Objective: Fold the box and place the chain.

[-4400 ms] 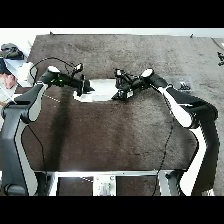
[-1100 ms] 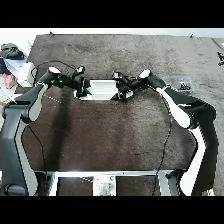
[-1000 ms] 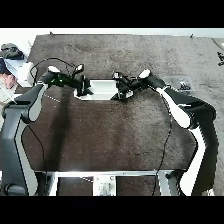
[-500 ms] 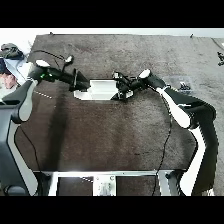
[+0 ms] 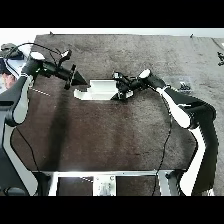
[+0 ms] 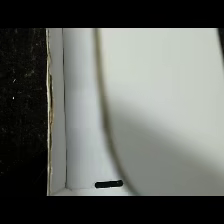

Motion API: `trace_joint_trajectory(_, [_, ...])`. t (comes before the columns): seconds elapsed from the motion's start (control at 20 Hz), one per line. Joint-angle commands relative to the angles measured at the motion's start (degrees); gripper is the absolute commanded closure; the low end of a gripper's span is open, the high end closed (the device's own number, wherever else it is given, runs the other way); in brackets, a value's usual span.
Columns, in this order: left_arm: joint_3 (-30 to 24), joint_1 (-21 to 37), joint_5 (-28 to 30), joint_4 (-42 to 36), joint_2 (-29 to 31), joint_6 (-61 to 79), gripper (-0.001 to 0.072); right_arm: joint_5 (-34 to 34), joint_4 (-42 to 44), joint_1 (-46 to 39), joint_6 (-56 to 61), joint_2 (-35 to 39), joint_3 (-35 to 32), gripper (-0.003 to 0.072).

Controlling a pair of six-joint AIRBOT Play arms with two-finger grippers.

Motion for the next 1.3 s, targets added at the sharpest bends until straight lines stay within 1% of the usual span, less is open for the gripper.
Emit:
trace_joint_trajectory(0.0, [-0.1, -2.1, -1.6, 1.2, 3.1, -3.2, 0.0706, 0.0, 0.0, 0.0, 0.0, 0.0, 0.0, 0.0412])
trace_joint_trajectory(0.1, [-0.9, -3.3, -0.4, 1.3, 5.8, -3.2, 0.0706, 0.0, 0.0, 0.0, 0.0, 0.0, 0.0, 0.0412])
trace_joint_trajectory(0.25, [-5.6, -3.7, 3.4, 1.2, 8.9, -3.2, 0.0706, 0.0, 0.0, 0.0, 0.0, 0.0, 0.0, 0.0412])
trace_joint_trajectory(0.4, [-14.1, -3.7, 11.9, -0.4, 11.3, -2.9, 0.0706, 0.0, 0.0, 0.0, 0.0, 0.0, 0.0, 0.0412])
trace_joint_trajectory(0.5, [-18.8, -3.9, 15.1, -4.0, 11.6, -2.1, 0.0706, 0.0, 0.0, 0.0, 0.0, 0.0, 0.0, 0.0412])
trace_joint_trajectory(0.65, [-23.4, -6.6, 20.1, -4.3, 11.6, -1.5, 0.0705, 0.0, 0.0, 0.0, 0.0, 0.0, 0.0, 0.0412])
trace_joint_trajectory(0.7, [-24.5, -7.8, 22.6, -4.3, 11.6, -1.5, 0.0705, 0.0, 0.0, 0.0, 0.0, 0.0, 0.0, 0.0412])
trace_joint_trajectory(0.85, [-25.5, -11.1, 31.5, -4.7, 11.5, -2.1, 0.0703, 0.0, 0.0, 0.0, 0.0, 0.0, 0.0, 0.0412])
trace_joint_trajectory(0.95, [-25.4, -12.0, 38.3, -8.1, 11.5, -1.9, 0.0703, 0.0, 0.0, 0.0, 0.0, 0.0, 0.0, 0.0412])
trace_joint_trajectory(1.05, [-24.4, -11.8, 40.9, -8.6, 11.3, -2.1, 0.0703, 0.0, 0.0, 0.0, 0.0, 0.0, 0.0, 0.0412])
trace_joint_trajectory(1.25, [-20.6, -8.8, 41.0, -8.6, 9.2, -4.5, 0.0702, 0.0, 0.0, 0.0, 0.0, 0.0, 0.0, 0.0412])
